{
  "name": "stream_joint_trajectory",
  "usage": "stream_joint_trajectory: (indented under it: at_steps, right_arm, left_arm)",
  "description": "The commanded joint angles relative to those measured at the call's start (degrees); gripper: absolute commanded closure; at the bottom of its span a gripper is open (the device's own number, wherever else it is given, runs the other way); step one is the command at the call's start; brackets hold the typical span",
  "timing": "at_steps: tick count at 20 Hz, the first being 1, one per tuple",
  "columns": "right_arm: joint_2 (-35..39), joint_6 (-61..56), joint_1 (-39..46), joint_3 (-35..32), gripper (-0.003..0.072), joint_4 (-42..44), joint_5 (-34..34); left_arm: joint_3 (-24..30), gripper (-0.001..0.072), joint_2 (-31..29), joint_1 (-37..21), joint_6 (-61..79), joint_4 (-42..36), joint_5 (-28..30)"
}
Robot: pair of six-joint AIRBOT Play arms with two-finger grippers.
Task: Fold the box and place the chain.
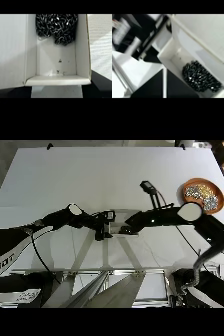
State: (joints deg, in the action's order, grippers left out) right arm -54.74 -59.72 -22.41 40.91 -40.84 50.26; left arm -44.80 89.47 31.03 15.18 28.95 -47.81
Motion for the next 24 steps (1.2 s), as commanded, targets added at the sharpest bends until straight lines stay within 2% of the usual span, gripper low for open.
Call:
stream_joint_trajectory:
  at_steps: [1,4,7,10,12,14,17,24]
  right_arm:
    - [5.84,0.24,5.40,0.17,0.0669,0.83,0.68]
    - [5.01,2.97,8.81,2.95,0.0669,0.94,1.60]
    - [0.28,4.81,10.38,11.19,0.0669,0.55,3.78]
    - [-10.84,6.45,11.13,22.34,0.0669,-0.90,11.98]
    - [-19.65,6.45,11.10,29.42,0.0669,-4.72,18.38]
    - [-27.17,6.45,11.10,34.10,0.0669,-9.38,21.86]
    - [-32.54,6.67,11.13,35.17,0.0669,-13.25,21.42]
    - [-35.95,13.97,10.95,35.15,0.0672,-13.11,22.60]
  left_arm:
    - [-0.04,0.0259,-0.02,-0.04,0.00,0.02,0.00]
    - [-0.04,0.0259,-0.02,-0.04,0.00,0.02,0.00]
    - [-0.04,0.0259,-0.02,-0.04,0.00,0.02,0.00]
    - [-0.04,0.0259,-0.02,-0.04,0.00,0.02,0.02]
    - [-0.04,0.0259,-0.02,-0.04,0.00,0.02,0.00]
    - [-0.04,0.0259,-0.02,-0.04,0.00,0.02,0.02]
    - [-0.04,0.0259,-0.02,-0.04,0.00,0.02,0.02]
    - [-0.04,0.0259,-0.02,-0.04,0.00,0.02,0.00]
